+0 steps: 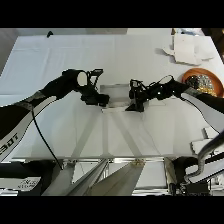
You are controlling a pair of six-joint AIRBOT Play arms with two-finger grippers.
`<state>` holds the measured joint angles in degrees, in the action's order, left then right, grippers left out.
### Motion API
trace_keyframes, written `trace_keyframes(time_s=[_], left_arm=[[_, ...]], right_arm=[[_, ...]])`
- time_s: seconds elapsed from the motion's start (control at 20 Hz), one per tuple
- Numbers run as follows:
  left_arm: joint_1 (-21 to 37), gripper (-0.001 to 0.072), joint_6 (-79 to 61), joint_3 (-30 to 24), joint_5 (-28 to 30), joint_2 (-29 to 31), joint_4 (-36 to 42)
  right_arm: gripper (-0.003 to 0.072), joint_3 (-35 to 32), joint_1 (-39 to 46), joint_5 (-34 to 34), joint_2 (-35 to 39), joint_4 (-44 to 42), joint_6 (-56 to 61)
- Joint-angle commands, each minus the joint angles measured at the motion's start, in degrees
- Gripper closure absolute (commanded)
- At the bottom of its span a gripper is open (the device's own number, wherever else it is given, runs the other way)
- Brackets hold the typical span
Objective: Fold the box and place the chain.
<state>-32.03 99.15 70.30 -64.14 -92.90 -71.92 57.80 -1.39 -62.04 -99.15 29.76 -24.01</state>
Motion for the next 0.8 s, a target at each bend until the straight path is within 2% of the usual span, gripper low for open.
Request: trace_keyframes(time_s=[0.0,0.05,0.5,0.6,0.7,0.75], left_arm=[[-1.0,0.0293,5.7,3.8,-3.3,-1.7,-3.3],[-1.0,0.0334,6.9,4.6,-3.3,-1.7,-3.7],[-3.5,0.0336,16.9,5.7,-3.8,-3.7,-7.8],[-4.3,0.0378,18.1,6.4,-3.7,-4.8,-9.0],[-5.4,0.0389,19.8,8.3,-4.3,-5.9,-10.7],[-5.6,0.0422,21.6,9.0,-4.1,-6.3,-11.3]], right_arm=[[0.0168,0.0,0.0,0.0,0.0,0.0,0.0],[0.0168,0.0,0.0,0.1,0.0,0.0,0.0],[0.0168,0.0,0.0,0.1,0.0,0.0,0.0],[0.0168,0.0,0.0,0.1,0.0,0.0,0.0],[0.0168,0.0,0.0,0.0,0.0,0.0,0.0],[0.0168,0.0,0.0,0.1,0.0,0.0,0.0]])
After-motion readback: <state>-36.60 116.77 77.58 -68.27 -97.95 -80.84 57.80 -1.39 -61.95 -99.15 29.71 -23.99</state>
